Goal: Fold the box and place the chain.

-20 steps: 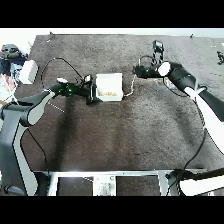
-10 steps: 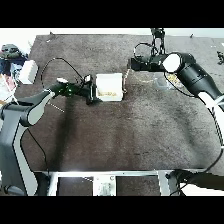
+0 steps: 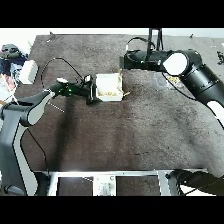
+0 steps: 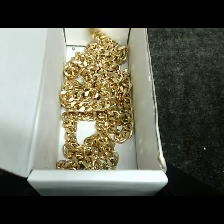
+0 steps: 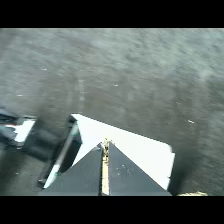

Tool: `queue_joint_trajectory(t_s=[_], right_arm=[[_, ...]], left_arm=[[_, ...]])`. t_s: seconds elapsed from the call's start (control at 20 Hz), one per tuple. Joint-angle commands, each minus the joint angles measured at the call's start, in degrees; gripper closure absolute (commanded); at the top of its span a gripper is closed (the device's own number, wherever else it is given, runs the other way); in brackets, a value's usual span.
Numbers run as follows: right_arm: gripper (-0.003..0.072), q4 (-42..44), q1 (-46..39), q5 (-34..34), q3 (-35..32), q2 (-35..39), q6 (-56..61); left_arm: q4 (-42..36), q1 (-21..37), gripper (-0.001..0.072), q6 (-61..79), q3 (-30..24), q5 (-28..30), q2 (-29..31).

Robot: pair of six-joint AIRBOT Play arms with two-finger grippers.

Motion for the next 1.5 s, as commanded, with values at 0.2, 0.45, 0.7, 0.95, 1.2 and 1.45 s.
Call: queue_joint_trajectory(t_s=[0.2,0.45,0.7,0.95,1.2,1.45], right_arm=[[0.0673,0.50,3.82,-5.57,0.04,-4.61,-0.09],[0.0467,-0.26,1.11,-2.71,0.04,-12.33,-0.15],[0.0363,-2.75,-5.86,5.44,-0.28,-13.11,-7.43],[0.0544,8.55,-13.90,6.97,-3.80,-15.47,-31.54],[0.0381,32.87,-20.98,17.27,-3.04,-23.56,-65.37],[0.0340,35.39,-21.22,22.47,0.59,-30.69,-80.87]], left_arm=[[0.02,-0.04,0.0244,0.02,0.04,0.02,0.04],[0.02,-0.04,0.0244,0.02,0.04,0.02,0.04],[0.02,-0.04,0.0244,0.02,0.04,0.00,0.04],[0.02,-0.04,0.0244,0.02,0.04,-0.02,0.04],[0.02,-0.04,0.0244,0.02,0.04,0.04,0.04],[0.00,-0.04,0.0244,0.02,0.04,0.04,0.04]])
